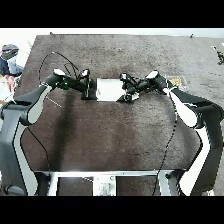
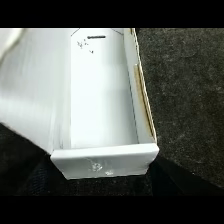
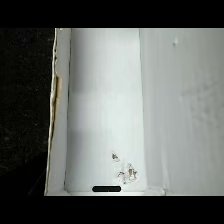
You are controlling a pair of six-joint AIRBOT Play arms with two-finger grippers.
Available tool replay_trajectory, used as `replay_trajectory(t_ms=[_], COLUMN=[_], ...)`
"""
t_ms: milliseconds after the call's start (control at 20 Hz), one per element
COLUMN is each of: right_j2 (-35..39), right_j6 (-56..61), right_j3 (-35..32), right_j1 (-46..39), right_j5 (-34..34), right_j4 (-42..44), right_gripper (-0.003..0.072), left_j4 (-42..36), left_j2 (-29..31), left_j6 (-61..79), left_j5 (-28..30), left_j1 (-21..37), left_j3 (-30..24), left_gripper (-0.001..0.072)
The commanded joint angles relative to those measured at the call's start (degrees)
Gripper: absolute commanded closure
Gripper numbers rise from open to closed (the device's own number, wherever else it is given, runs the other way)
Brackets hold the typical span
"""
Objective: Fold the box and place the chain.
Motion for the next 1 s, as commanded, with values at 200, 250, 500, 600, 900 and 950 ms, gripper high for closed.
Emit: replay_trajectory(t_ms=[200,250,500,600,900,950], right_j2=[0.02,0.02,0.02,0.02,0.02,0.02], right_j6=[-0.02,-0.02,-0.04,-0.02,-0.02,-0.02], right_j3=[0.02,0.02,0.02,0.02,0.02,0.02], right_j1=[0.07,0.07,0.07,0.07,0.07,0.07], right_j5=[0.13,0.13,0.13,0.13,0.13,0.13], right_j4=[0.0,0.0,0.0,0.0,0.0,0.0], right_gripper=[0.0211,0.0211,0.0211,0.0211,0.0211,0.0211], left_j4=[0.17,0.33,-1.66,-1.77,-1.4,-1.42], left_j2=[-0.02,-0.02,-0.26,-0.55,-1.03,-1.22], left_j6=[0.33,0.33,2.1,2.32,1.18,1.16], left_j5=[-2.54,-2.56,-3.19,-2.08,4.92,5.4], left_j1=[-0.07,0.04,0.02,0.02,-0.61,-0.94], left_j3=[0.42,0.42,0.42,0.42,0.42,0.42], left_gripper=[0.0027,0.0027,0.0027,0.0028,0.0033,0.0033])
